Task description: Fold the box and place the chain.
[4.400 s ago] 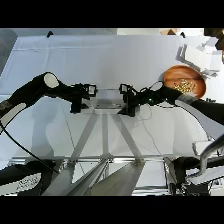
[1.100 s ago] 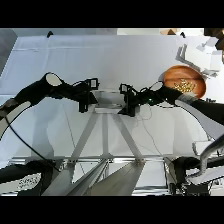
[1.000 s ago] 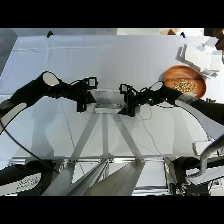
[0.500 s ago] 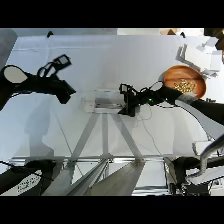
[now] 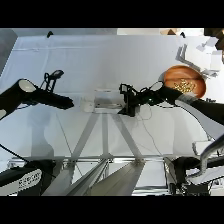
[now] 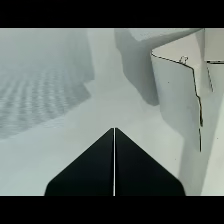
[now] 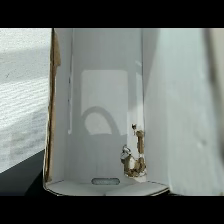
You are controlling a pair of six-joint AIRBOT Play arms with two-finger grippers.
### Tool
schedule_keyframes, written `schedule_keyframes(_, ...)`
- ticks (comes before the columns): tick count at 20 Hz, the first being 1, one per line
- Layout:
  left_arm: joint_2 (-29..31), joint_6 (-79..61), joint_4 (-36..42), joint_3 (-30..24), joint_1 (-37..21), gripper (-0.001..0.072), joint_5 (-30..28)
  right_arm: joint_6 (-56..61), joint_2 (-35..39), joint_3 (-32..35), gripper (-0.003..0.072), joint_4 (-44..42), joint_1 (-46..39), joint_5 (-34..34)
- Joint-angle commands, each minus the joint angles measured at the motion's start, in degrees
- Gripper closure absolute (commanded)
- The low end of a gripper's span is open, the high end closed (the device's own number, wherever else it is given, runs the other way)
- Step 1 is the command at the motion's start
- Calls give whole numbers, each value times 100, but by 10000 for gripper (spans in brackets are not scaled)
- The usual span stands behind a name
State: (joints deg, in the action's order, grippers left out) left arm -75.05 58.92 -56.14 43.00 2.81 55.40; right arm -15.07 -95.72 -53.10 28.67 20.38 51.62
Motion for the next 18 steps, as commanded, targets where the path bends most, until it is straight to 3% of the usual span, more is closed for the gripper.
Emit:
schedule_keyframes(1,-127,140,420,-271,284,705,-391,0,4,-4,191,-2,2,2)
schedule_keyframes(10,-131,107,1316,-310,640,705,-599,0,4,-4,191,-2,2,2)
schedule_keyframes(18,-131,48,1110,-313,667,705,-833,0,7,-4,191,-2,2,2)
